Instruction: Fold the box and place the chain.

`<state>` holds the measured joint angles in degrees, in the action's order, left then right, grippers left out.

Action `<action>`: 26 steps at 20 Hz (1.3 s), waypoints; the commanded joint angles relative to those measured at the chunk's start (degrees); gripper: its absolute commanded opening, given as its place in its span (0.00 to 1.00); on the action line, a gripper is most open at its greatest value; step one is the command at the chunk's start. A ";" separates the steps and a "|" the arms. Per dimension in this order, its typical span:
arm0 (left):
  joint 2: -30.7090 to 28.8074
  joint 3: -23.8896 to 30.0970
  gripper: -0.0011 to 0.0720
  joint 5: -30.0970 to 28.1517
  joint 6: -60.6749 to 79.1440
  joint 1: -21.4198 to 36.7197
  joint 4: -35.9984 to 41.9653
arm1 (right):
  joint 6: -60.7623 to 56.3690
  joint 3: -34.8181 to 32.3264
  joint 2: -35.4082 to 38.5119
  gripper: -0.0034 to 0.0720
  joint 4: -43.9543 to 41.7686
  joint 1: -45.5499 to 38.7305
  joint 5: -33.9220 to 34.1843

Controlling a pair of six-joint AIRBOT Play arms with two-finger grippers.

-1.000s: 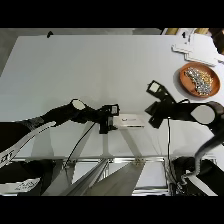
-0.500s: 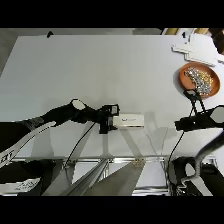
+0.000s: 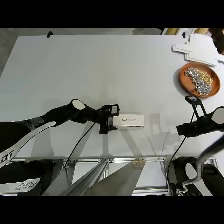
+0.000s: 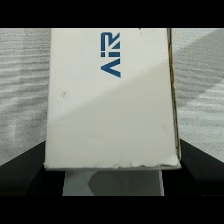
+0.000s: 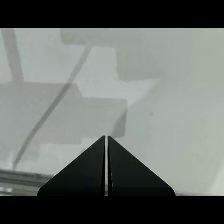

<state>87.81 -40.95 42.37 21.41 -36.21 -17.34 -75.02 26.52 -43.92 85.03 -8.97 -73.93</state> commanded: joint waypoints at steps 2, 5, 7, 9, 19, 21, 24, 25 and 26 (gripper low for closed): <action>-0.59 0.02 0.30 0.74 -0.02 0.07 -0.15 | -0.09 -0.02 0.04 0.07 0.04 -0.09 -0.44; -6.49 0.02 0.30 1.62 -9.90 1.09 -4.42 | -0.09 -0.02 0.04 0.07 0.04 -0.09 -0.44; -13.25 0.02 0.30 1.60 -20.22 3.15 -11.87 | -0.09 -0.02 0.04 0.07 0.04 -0.09 -0.44; -21.11 0.02 0.30 1.46 -29.29 6.84 -20.81 | -0.09 -0.02 0.04 0.07 0.04 -0.09 -0.44; -43.60 0.33 0.30 -0.33 -91.54 44.89 -56.39 | -0.09 -0.02 0.04 0.07 0.04 -0.09 -0.44; -41.57 1.81 0.30 -1.16 -98.90 50.05 -60.74 | -0.09 -0.02 0.04 0.07 0.04 -0.09 -0.44; -35.23 2.40 0.31 3.28 -105.04 55.06 -65.40 | -0.09 -0.02 0.04 0.07 0.04 -0.09 -0.44; -32.92 2.40 0.38 5.01 -107.49 56.59 -66.42 | -0.09 -0.02 0.04 0.07 0.04 -0.09 -0.42; -30.53 2.40 0.48 6.51 -109.90 58.14 -67.19 | -0.09 -0.02 0.04 0.07 0.04 -0.09 -0.44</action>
<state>52.27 -38.87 44.82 -78.13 16.62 -78.76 -75.11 26.52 -43.92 85.10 -9.02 -74.37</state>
